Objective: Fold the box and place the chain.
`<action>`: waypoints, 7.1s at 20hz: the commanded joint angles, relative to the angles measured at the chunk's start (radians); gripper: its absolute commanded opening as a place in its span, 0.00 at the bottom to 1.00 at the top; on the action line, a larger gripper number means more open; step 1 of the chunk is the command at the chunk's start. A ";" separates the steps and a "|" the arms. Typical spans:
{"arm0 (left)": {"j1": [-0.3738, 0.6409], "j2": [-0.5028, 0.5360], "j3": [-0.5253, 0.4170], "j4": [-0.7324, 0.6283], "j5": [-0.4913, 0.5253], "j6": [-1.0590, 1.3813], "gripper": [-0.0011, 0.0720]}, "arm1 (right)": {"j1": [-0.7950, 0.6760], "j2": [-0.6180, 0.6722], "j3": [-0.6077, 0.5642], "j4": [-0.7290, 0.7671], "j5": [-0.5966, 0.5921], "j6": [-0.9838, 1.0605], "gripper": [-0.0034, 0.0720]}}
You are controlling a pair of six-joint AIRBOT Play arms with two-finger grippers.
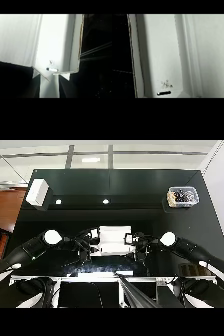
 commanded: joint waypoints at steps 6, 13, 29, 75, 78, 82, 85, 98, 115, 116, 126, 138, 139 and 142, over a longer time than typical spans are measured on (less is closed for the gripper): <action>0.000 0.000 0.000 -0.006 -0.009 0.000 0.41 | 0.000 -0.001 0.000 0.000 0.000 0.000 0.56; 0.000 -0.021 0.000 -0.058 0.018 0.005 0.37 | 0.000 -0.001 0.000 0.000 0.000 0.000 0.56; -0.004 -0.021 0.000 -0.132 0.009 0.028 0.32 | 0.000 -0.001 0.000 0.000 0.000 0.000 0.56; 0.183 0.194 0.000 0.212 -0.063 -0.444 0.05 | 0.000 -0.001 0.000 0.000 -0.011 0.000 0.56; 0.369 0.203 0.000 0.249 -0.165 -0.721 0.05 | 0.000 -0.001 0.000 0.000 -0.011 0.000 0.56; 0.543 0.189 -0.016 0.285 -0.313 -0.839 0.05 | 0.000 -0.001 0.000 0.000 -0.012 0.000 0.56; 0.608 0.169 -0.075 0.283 -0.272 -1.109 0.05 | 0.000 -0.001 0.000 0.000 -0.012 0.000 0.56; 0.557 -0.160 -0.137 -0.153 -0.279 -0.849 0.05 | 0.000 -0.001 0.000 0.000 -0.011 0.000 0.56; 0.299 -0.116 0.031 -0.146 -0.354 -0.891 0.98 | 0.000 -0.001 0.000 0.000 -0.011 0.000 0.56; 0.279 -0.097 0.042 -0.134 -0.334 -0.917 0.98 | 0.000 -0.001 0.000 0.000 -0.011 0.000 0.56; 0.059 -0.031 0.075 0.050 -0.132 -1.192 0.97 | 0.000 -0.001 0.000 0.000 -0.011 0.000 0.56; -0.045 -0.031 0.096 0.127 -0.012 -1.347 0.97 | 0.000 -0.001 0.000 0.000 -0.012 0.000 0.56; -0.045 -0.031 0.096 0.127 -0.012 -1.347 0.97 | 0.000 -0.001 0.000 0.000 -0.012 0.000 0.56; -0.072 -0.031 0.111 0.174 -0.007 -1.415 0.97 | 0.000 -0.001 0.000 0.000 -0.012 0.000 0.56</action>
